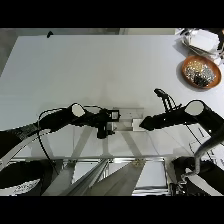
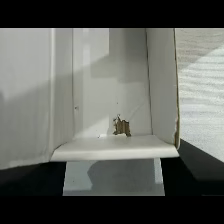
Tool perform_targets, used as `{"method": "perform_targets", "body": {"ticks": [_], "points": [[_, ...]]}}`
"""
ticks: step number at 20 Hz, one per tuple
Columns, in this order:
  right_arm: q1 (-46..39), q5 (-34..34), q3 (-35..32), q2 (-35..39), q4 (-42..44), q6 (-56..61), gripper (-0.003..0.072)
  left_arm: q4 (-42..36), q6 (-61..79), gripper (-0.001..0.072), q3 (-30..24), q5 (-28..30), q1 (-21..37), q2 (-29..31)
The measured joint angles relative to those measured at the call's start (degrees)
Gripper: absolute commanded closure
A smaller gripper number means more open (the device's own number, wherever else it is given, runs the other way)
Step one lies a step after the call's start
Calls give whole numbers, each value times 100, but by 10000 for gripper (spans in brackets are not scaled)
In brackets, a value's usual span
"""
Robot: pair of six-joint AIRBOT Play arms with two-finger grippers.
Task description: Fold the box and place the chain.
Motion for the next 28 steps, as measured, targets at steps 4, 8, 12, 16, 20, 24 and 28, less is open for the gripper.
{"method": "perform_targets", "body": {"ticks": [4,8,12,16,20,24,28], "points": [[560,-310,278,-76,-723,1158,354,0,0,397,0,0,0,0],[1169,-420,516,-293,-1513,2323,354,0,0,397,0,0,0,0],[1707,-402,839,-623,-2063,3165,355,0,0,397,0,2,0,0],[2190,-195,1193,-1021,-2667,3930,355,2,2,397,0,2,0,0],[2564,0,1486,-1440,-3237,4695,355,0,0,397,0,2,0,0],[2719,74,1646,-1705,-3563,5340,438,0,-2,397,0,2,0,0],[2791,188,1687,-1784,-3805,5654,605,0,-2,397,0,2,0,0]]}}
